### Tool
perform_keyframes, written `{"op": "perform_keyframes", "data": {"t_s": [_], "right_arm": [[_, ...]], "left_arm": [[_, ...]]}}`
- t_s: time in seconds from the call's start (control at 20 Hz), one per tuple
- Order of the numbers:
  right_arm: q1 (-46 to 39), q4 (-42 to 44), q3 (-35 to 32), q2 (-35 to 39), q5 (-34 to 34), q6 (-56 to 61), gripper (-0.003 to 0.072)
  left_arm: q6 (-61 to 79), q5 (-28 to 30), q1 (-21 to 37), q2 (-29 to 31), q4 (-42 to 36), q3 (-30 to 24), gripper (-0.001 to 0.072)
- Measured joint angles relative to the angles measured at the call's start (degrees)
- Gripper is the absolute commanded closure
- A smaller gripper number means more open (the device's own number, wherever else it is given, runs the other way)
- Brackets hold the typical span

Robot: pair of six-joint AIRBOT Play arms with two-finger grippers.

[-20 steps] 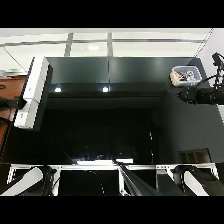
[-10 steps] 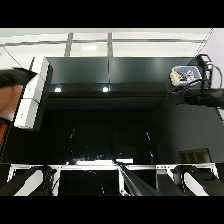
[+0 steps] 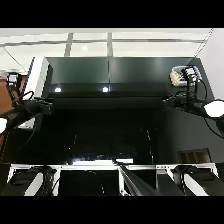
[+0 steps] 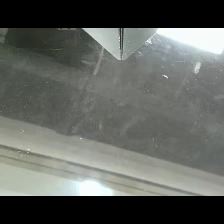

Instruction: Fold the box and place the chain.

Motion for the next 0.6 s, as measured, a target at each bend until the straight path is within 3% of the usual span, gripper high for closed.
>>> {"op": "perform_keyframes", "data": {"t_s": [0.6], "right_arm": [[0.17,-0.35,-0.46,0.00,-0.81,-0.42,0.0675]], "left_arm": [[-0.92,3.76,-0.50,1.88,1.25,-2.01,0.0682]]}}
